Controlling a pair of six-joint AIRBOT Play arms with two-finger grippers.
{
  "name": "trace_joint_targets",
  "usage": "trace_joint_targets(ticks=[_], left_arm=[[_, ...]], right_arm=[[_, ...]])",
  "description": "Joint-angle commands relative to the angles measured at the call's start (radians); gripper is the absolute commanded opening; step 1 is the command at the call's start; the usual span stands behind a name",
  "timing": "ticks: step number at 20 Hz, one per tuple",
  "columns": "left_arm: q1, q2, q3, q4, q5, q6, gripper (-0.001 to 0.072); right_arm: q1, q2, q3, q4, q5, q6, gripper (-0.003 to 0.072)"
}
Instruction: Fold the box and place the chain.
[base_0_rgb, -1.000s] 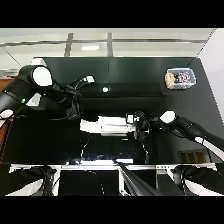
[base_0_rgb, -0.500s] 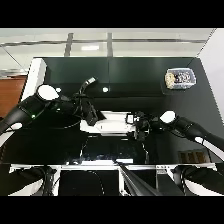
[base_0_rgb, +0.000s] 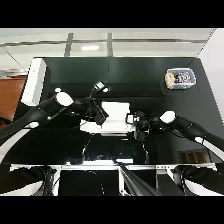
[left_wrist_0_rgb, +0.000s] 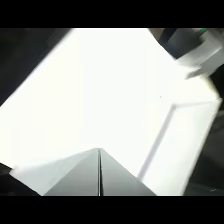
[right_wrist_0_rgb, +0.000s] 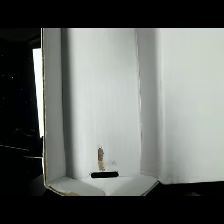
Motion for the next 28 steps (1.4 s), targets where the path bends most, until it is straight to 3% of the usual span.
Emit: trace_joint_targets(ticks=[1,6,10,11,13,15,16,17,18,24,25,28], left_arm=[[-0.053,-0.037,0.000,0.075,0.088,-0.003,0.0024],[0.013,0.017,0.053,0.104,-0.006,-0.057,0.0024],[0.159,0.189,0.044,0.269,-0.169,-0.250,0.0024],[0.202,0.254,-0.005,0.266,-0.169,-0.234,0.0024],[0.271,0.377,-0.159,0.179,-0.051,-0.183,0.0037],[0.282,0.436,-0.273,0.094,-0.061,-0.017,0.0130],[0.258,0.435,-0.295,0.102,-0.136,0.144,0.0241],[0.229,0.426,-0.307,0.106,-0.179,0.291,0.0407],[0.190,0.414,-0.312,0.112,-0.183,0.382,0.0692],[0.005,0.347,-0.308,0.151,0.224,0.385,0.0710],[-0.003,0.327,-0.296,0.151,0.213,0.383,0.0709],[0.034,0.243,-0.207,0.215,-0.008,0.388,0.0703]], right_arm=[[0.000,0.000,0.000,0.000,0.000,0.000,0.0135],[0.000,0.000,0.000,0.000,0.000,0.000,0.0135],[0.000,0.000,0.000,0.000,0.000,0.000,0.0135],[0.000,0.000,0.000,0.000,0.000,0.000,0.0135],[0.000,0.000,0.000,0.000,-0.001,0.000,0.0135],[0.000,0.000,0.000,0.000,0.000,0.001,0.0135],[0.000,0.000,0.000,0.000,0.000,0.000,0.0135],[0.000,0.000,0.000,0.000,0.000,0.000,0.0135],[0.000,0.000,0.000,0.000,-0.001,0.000,0.0135],[0.000,0.000,0.000,0.000,-0.001,0.001,0.0135],[0.000,0.000,0.000,0.000,-0.001,0.001,0.0135],[0.000,0.000,0.000,0.000,-0.001,0.001,0.0135]])
